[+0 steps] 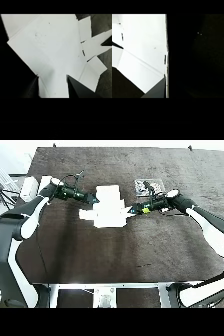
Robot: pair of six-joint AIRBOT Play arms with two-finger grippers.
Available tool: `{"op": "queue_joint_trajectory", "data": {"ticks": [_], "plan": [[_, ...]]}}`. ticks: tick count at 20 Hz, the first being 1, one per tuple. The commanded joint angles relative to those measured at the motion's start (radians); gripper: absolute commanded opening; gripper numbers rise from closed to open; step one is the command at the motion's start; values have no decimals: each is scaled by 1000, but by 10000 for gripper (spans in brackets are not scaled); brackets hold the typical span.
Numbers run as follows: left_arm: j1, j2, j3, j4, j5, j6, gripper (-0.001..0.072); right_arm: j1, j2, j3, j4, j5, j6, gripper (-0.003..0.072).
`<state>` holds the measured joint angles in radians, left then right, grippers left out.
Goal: Fold the box and place the chain.
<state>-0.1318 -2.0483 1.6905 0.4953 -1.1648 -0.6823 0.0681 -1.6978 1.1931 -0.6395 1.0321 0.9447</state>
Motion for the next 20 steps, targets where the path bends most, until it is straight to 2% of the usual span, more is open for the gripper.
{"op": "queue_joint_trajectory", "data": {"ticks": [1,6,8,10,11,20], "plan": [[0,-14,1,-19,-22,11,414,1,1,0,0,6,0,10],[0,-31,5,-43,-27,29,413,1,1,0,0,6,-2,10],[0,-31,5,-47,-26,30,348,1,1,0,0,6,-4,10],[0,-31,5,-55,-17,38,344,1,1,0,0,8,-4,10],[0,-31,5,-58,-18,37,238,1,1,0,0,8,-4,10],[0,-57,6,-82,-44,48,229,1,1,0,0,8,-4,10]]}}
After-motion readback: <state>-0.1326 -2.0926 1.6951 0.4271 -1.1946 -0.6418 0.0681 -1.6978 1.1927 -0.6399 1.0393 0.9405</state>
